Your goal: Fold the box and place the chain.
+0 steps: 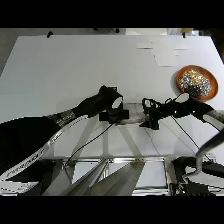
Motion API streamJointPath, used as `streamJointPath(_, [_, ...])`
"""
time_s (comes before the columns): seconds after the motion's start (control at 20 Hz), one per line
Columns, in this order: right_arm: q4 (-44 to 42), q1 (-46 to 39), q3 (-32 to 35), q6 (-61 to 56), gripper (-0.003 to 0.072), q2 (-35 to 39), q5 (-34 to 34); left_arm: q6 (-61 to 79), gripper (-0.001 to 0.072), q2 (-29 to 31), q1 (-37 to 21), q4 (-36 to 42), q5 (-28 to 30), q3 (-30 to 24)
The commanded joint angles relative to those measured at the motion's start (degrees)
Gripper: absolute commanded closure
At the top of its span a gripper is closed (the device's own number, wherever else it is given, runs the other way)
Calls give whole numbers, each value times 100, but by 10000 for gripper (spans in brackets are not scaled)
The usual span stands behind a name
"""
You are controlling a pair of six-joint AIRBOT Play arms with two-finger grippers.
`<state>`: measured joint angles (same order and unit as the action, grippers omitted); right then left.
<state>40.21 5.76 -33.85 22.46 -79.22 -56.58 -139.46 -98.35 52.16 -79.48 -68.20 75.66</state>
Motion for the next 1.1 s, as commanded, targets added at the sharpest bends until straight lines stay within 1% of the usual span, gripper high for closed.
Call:
streamJointPath(0.0, [4,0,-2,9,389,4,2,17,675,-2,4,0,20,4])
streamJointPath(0.1, [4,0,-2,9,389,4,2,81,527,-2,-7,24,-52,4])
streamJointPath(0.15, [4,0,-2,9,389,4,2,212,503,4,-31,70,-157,4])
streamJointPath(0.2, [4,0,-2,9,389,4,2,402,490,33,-70,127,-256,4])
streamJointPath(0.3, [4,0,-2,9,389,4,2,680,490,164,-157,190,-356,4])
streamJointPath(0.45, [2,0,-2,9,389,4,2,1023,485,496,-262,168,-184,4])
streamJointPath(0.55, [4,0,-2,9,389,4,2,1408,483,723,-317,197,-173,4])
streamJointPath(0.6, [4,0,-2,9,389,4,2,1591,466,844,-356,238,-221,4])
streamJointPath(0.65, [4,0,-2,9,389,4,2,1803,388,960,-391,256,-262,4])
streamJointPath(0.7, [4,0,-2,9,389,4,2,2015,335,1093,-435,251,-352,4])
streamJointPath(0.75, [4,0,-2,9,389,4,2,2245,312,1215,-485,262,-463,4])
streamJointPath(0.95, [4,0,-2,9,389,4,2,3528,313,1755,-667,146,-1123,-57])
streamJointPath(1.0, [4,0,-2,9,389,4,2,3888,312,1878,-688,129,-1220,-162])
streamJointPath(1.05, [4,0,-2,9,389,4,2,4430,285,2017,-715,146,-1193,-380])
